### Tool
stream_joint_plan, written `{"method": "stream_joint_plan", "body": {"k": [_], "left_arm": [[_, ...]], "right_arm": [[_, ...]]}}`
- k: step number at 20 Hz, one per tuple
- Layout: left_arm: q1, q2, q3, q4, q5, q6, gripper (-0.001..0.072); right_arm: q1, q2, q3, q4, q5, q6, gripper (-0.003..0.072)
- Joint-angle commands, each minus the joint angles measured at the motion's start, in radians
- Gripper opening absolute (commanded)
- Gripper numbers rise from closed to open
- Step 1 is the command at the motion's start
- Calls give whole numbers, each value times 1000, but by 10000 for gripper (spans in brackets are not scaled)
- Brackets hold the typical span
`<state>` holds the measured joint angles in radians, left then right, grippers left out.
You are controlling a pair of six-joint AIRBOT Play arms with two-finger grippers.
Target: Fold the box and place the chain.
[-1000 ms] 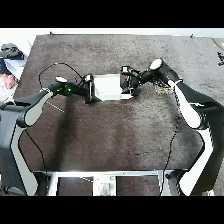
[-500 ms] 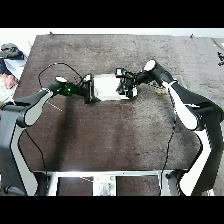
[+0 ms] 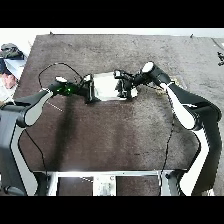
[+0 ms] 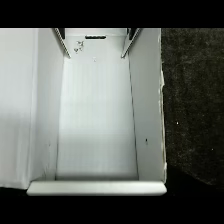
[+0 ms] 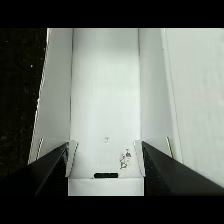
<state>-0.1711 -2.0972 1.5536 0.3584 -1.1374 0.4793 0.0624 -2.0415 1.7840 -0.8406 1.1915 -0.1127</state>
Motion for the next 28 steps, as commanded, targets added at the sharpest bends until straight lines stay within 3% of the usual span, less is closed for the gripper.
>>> {"method": "stream_joint_plan", "body": {"k": [1, 2, 3, 5, 6, 10, 13, 19, 23, 28], "left_arm": [[-1, 0, 1, 0, 1, 0, 307], [0, 0, 0, 0, 1, 0, 307], [0, 0, 0, 0, 1, 0, 307], [0, 0, 1, 0, 1, 0, 307], [0, 0, 0, 0, 1, 0, 307], [0, 0, 0, 0, 1, 0, 307], [0, 0, 0, 0, 1, 0, 307], [0, 0, 0, 0, 1, 0, 307], [0, 0, 0, 0, 1, 0, 307], [0, 0, 0, 0, 1, 0, 307]], "right_arm": [[-5, -1, 0, 6, -6, 13, 534], [-10, -1, 0, 3, -3, 32, 487], [-17, 2, 1, -10, 6, 61, 323], [-35, 18, 1, -50, 38, 137, 147], [-46, 32, 1, -74, 61, 169, 103], [-100, 111, 1, -91, 68, 339, 102], [-152, 158, 1, -91, 50, 592, 102], [-275, 117, 0, -98, 50, 1009, 102], [-298, 50, 0, -96, 54, 1116, 102], [-257, -40, -1, -13, 145, 1120, 103]]}}
